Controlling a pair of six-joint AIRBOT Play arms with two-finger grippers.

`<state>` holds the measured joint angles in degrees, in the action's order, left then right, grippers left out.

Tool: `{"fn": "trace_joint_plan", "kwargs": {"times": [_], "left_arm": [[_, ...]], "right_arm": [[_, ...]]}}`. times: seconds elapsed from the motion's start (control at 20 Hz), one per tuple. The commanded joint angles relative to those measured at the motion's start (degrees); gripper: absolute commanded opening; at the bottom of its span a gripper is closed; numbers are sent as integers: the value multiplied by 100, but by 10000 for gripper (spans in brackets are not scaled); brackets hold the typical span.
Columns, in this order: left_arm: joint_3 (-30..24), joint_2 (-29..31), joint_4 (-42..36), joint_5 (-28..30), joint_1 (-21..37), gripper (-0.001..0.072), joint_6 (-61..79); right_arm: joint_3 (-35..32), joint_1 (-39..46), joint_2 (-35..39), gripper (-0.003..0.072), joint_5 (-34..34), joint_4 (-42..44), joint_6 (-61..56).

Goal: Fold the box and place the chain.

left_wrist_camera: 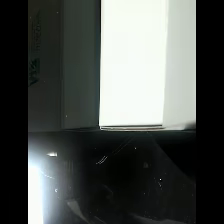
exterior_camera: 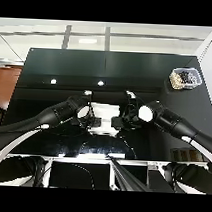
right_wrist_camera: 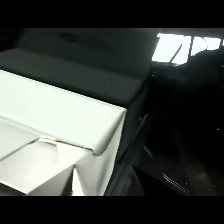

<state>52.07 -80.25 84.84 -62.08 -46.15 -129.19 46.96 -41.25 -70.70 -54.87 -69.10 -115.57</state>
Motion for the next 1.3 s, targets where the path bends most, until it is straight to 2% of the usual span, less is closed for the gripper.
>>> {"fn": "trace_joint_plan", "kwargs": {"times": [0.0,0.3,0.4,0.85,1.05,1.25], "left_arm": [[0,-2,-2,11,2,32,-2],[0,-2,0,11,2,32,-2],[0,-2,2,20,2,32,-2],[0,-2,2,37,2,32,-2],[0,-2,2,48,2,32,-2],[0,-2,0,50,2,31,-2]], "right_arm": [[74,-214,-164,354,-39,-380,-352],[474,-389,-525,351,-199,-778,-975],[612,-461,-629,235,-326,-979,-1088],[774,-719,-890,235,-435,-1311,-2094],[1099,-866,-1152,235,-1001,-1698,-2227],[1099,-874,-1154,235,-1049,-1711,-2337]]}}
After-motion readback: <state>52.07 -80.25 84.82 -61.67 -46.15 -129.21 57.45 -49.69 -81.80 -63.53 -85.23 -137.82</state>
